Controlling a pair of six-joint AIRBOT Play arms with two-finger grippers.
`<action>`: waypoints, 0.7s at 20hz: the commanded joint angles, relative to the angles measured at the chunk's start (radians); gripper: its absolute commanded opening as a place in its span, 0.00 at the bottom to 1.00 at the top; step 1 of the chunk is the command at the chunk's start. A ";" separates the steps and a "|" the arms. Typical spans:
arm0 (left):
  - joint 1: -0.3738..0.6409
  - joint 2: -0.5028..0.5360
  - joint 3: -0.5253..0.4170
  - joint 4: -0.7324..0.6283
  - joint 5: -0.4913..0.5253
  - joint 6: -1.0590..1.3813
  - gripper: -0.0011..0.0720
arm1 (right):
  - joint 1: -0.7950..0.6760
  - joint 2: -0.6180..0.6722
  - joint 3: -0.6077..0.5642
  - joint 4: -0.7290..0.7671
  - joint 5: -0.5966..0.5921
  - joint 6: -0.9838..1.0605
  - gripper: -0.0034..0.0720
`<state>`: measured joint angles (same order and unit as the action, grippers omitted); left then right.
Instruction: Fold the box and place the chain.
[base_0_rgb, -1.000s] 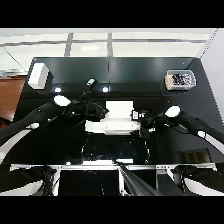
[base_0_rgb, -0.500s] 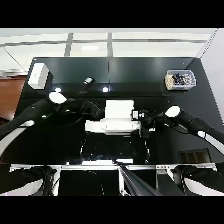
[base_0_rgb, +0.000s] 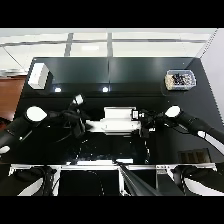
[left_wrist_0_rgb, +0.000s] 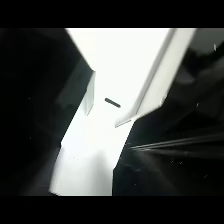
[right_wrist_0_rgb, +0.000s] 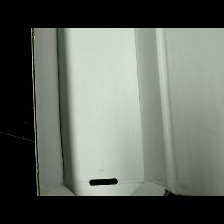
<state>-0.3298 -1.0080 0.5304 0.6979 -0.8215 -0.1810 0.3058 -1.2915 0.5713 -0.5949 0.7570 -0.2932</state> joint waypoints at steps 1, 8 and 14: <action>-0.072 -0.004 -0.035 0.053 0.126 0.220 0.98 | 0.000 0.001 0.001 0.000 0.000 0.000 0.14; -0.199 -0.192 0.088 0.096 0.161 0.219 0.97 | 0.002 0.001 0.001 0.000 -0.002 0.001 0.14; -0.217 -0.257 0.154 0.067 0.136 0.219 0.38 | 0.002 0.001 0.001 -0.001 -0.002 0.002 0.14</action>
<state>-0.5373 -1.2404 0.6605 0.7765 -0.6670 0.0338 0.3069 -1.2915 0.5713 -0.5957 0.7551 -0.2916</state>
